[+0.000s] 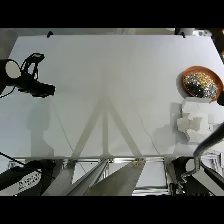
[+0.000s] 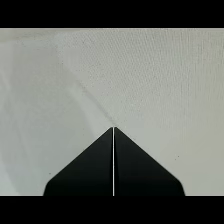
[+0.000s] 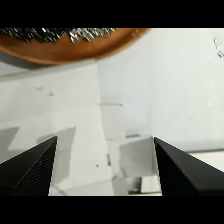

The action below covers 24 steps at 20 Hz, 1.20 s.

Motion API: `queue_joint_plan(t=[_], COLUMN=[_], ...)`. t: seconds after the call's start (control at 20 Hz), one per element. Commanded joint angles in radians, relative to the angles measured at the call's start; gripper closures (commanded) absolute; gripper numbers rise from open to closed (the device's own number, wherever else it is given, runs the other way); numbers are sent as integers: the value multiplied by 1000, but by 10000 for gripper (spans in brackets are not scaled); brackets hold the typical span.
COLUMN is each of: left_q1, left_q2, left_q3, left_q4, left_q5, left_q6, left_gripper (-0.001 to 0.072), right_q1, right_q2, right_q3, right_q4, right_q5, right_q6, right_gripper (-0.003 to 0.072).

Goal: Fold the box and place the chain.

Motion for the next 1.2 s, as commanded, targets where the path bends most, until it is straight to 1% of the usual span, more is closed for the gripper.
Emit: queue_joint_plan(t=[0.0,0.05,0.2,0.25,0.55,0.65,0.7,0.75,0.8,0.9,0.95,1.0,1.15], left_q1=[1,1,1,1,1,1,1,1,1,1,1,1,1], left_q2=[1,1,1,1,1,1,1,1,1,1,1,1,1], left_q3=[0,0,0,0,0,0,0,0,0,0,0,0,0], left_q4=[0,0,0,0,0,0,0,0,0,0,0,0,0], left_q5=[0,0,0,0,0,0,0,0,0,0,0,0,0], left_q6=[0,0,0,0,0,0,0,0,0,0,0,0,0], left_gripper=[697,697,697,697,697,697,697,697,697,697,697,697,697], right_q1=[-40,-40,-40,-40,-41,-40,-41,-41,-41,-41,-40,-40,-25], right_q2=[-104,-132,-205,-224,-312,-352,-369,-384,-399,-417,-418,-417,-388], right_q3=[23,23,23,23,22,21,20,20,20,20,20,21,21], right_q4=[-159,-176,-220,-245,-270,-272,-280,-306,-338,-367,-365,-356,-311], right_q5=[119,143,245,269,251,228,217,209,204,204,203,209,225], right_q6=[-79,-90,-97,-101,-100,-85,-79,-54,-35,-31,-31,-28,-9], right_gripper=[30,32,75,72,70,138,183,248,259,451,572,672,672])
